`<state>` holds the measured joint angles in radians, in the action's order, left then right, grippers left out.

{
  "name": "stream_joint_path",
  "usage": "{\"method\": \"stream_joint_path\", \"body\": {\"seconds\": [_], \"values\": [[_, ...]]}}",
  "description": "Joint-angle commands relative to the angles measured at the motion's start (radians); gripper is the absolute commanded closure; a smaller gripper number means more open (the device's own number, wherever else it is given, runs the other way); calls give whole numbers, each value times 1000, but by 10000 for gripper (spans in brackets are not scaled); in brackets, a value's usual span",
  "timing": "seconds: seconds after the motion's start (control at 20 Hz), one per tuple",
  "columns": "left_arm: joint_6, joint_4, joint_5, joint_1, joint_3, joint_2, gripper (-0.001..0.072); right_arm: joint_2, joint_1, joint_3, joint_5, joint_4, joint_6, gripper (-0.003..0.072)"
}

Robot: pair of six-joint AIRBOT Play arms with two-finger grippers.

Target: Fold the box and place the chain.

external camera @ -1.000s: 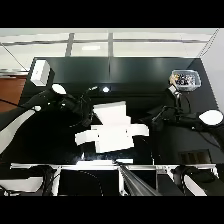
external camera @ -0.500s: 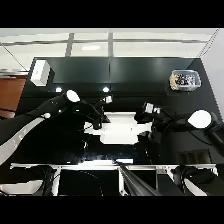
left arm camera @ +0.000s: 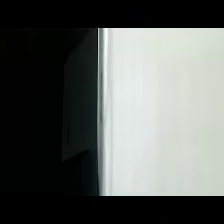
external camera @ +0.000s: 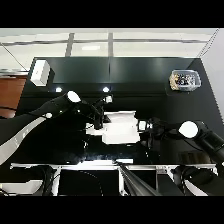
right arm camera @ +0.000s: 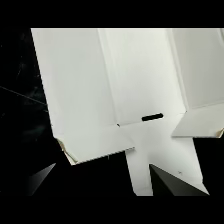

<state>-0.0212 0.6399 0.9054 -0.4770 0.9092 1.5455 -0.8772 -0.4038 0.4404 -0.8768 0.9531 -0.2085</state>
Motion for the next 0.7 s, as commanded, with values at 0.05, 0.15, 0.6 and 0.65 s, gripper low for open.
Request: {"method": "stream_joint_path", "body": {"seconds": [0.05, 0.15, 0.6, 0.65], "values": [[-2, 3, -5, -1, 0, 1, 680, -45, -3, -21, 21, -10, 72, 18], [-2, 3, -5, -1, 0, 1, 680, -66, -8, -21, 41, -66, 122, 17], [-2, 3, -5, -1, 0, 1, 680, -91, -159, 10, 303, -144, 92, 17], [-2, 3, -5, -1, 0, 1, 680, -91, -137, 31, 294, -145, 89, 18]]}}
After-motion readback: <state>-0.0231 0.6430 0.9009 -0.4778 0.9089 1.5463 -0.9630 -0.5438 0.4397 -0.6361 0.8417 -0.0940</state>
